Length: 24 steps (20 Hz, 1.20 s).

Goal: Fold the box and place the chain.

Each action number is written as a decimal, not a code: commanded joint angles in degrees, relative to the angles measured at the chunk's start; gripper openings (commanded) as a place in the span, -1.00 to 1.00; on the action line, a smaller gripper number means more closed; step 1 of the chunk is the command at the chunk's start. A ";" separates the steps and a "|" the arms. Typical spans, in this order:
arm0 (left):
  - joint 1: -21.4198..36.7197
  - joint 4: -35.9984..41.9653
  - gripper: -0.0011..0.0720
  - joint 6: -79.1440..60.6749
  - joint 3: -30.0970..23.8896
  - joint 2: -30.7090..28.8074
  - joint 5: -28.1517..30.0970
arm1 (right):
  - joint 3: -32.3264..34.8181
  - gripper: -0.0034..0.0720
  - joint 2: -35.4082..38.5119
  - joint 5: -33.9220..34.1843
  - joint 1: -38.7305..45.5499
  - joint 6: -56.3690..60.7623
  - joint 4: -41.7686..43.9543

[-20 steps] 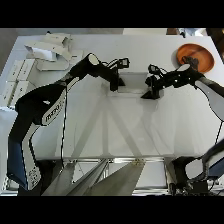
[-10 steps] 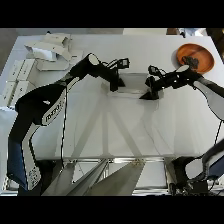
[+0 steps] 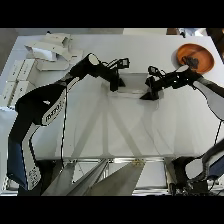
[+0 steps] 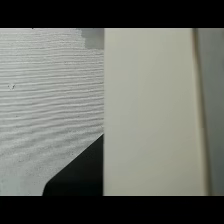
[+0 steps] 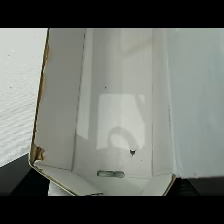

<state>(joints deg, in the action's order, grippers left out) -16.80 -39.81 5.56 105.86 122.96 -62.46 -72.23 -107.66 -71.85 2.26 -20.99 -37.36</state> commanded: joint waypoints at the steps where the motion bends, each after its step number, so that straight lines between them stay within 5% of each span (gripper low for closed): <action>1: 0.00 -0.04 -0.94 0.00 0.02 0.00 0.07 | -0.04 0.85 -0.04 -0.79 0.00 -0.07 0.07; 14: 0.00 -0.04 -0.94 -0.02 0.04 0.00 0.07 | -0.07 0.78 -0.04 -0.35 0.00 -0.09 0.09; 15: 0.00 -0.04 -0.94 -0.02 0.02 0.00 0.07 | -0.04 0.73 -0.04 -0.07 0.00 -0.09 0.07; 17: 0.00 -0.04 -0.94 -0.02 0.02 0.00 0.07 | -0.04 0.26 -0.04 0.72 0.00 -0.09 0.07; 24: 0.00 -0.04 -0.94 -0.02 0.04 0.00 0.07 | -0.04 0.25 -0.02 0.83 0.00 -0.07 0.09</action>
<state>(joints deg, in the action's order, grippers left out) -16.80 -39.86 5.54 105.86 122.96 -62.37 -72.25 -107.66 -71.40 2.26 -21.10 -37.26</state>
